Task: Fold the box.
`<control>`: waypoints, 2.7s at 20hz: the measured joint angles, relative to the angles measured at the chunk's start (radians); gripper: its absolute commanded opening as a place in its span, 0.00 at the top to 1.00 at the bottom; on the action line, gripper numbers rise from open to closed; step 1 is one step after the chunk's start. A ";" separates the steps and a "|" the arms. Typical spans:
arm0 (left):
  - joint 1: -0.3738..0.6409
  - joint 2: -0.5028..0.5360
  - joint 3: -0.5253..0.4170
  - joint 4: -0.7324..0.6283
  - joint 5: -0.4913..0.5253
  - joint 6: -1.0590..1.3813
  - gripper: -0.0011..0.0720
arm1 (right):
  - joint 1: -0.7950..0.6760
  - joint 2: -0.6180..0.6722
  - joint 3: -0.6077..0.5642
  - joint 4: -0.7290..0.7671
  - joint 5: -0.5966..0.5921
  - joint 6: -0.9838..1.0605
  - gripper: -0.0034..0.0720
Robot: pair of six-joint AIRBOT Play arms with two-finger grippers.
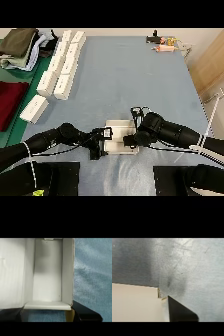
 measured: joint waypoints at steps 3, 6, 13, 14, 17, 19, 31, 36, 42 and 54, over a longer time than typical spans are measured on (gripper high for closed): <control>0.000 0.000 0.000 -0.002 0.000 -0.003 0.27 | 0.002 -0.002 0.001 -0.014 0.006 0.024 0.94; 0.000 0.000 0.000 -0.003 0.001 -0.003 0.27 | 0.002 -0.003 0.001 -0.024 0.004 0.028 0.95; 0.000 0.000 0.000 0.002 -0.001 0.003 0.27 | 0.002 0.003 0.001 -0.012 -0.001 0.005 0.44; 0.000 0.000 0.000 0.002 -0.001 0.003 0.27 | 0.003 0.008 0.001 -0.002 -0.001 -0.001 0.31; 0.000 0.000 0.000 0.002 -0.001 0.002 0.27 | 0.003 0.045 0.001 0.021 -0.001 -0.014 0.27; 0.000 0.000 0.000 0.001 -0.001 0.002 0.27 | 0.001 0.090 0.007 0.029 -0.007 -0.014 0.27; 0.000 0.000 0.000 0.000 0.000 0.000 0.27 | -0.422 0.182 0.072 0.103 -0.150 -0.293 0.95; 0.000 0.000 0.000 0.000 0.000 0.000 0.27 | -0.686 -0.066 0.094 0.606 -0.130 -0.764 0.95; 0.000 0.000 0.000 0.000 0.000 0.000 0.27 | -0.745 -0.238 0.153 0.851 -0.257 -1.079 0.95; 0.000 0.000 0.000 0.000 0.000 0.000 0.27 | -0.524 -0.005 0.079 0.844 -0.176 -1.420 0.95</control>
